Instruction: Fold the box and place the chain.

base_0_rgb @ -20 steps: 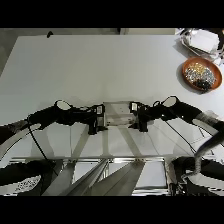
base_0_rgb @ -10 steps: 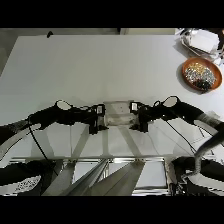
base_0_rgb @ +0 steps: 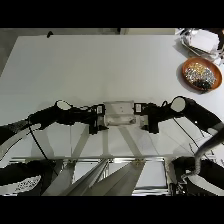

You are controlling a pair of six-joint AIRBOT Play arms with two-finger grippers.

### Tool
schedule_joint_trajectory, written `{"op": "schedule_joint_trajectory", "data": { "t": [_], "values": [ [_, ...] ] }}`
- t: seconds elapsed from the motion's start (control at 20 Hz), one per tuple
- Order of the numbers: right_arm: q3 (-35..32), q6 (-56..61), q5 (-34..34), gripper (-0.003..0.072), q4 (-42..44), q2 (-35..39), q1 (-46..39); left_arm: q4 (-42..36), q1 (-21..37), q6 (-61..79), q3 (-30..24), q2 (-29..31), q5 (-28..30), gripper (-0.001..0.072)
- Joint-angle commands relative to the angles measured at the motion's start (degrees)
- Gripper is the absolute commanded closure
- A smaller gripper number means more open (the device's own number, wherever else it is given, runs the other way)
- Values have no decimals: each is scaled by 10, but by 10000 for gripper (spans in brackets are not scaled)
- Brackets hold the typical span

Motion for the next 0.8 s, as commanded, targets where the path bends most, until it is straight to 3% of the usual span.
{"op": "schedule_joint_trajectory", "data": {
  "t": [0.0,0.1,0.15,0.3,0.55,0.75],
  "values": [
    [1,99,18,287,-57,68,1,0,0,0,0,0,-2,499],
    [1,34,10,575,56,98,11,0,0,0,0,0,-2,499],
    [1,-6,4,676,117,102,19,0,0,0,0,0,-2,499],
    [1,-51,-96,676,260,94,56,0,0,0,0,0,-2,499],
    [1,-37,-303,676,358,8,82,0,0,0,0,0,-2,499],
    [1,36,-325,676,324,-52,82,0,0,0,0,0,-2,499]
  ]
}}
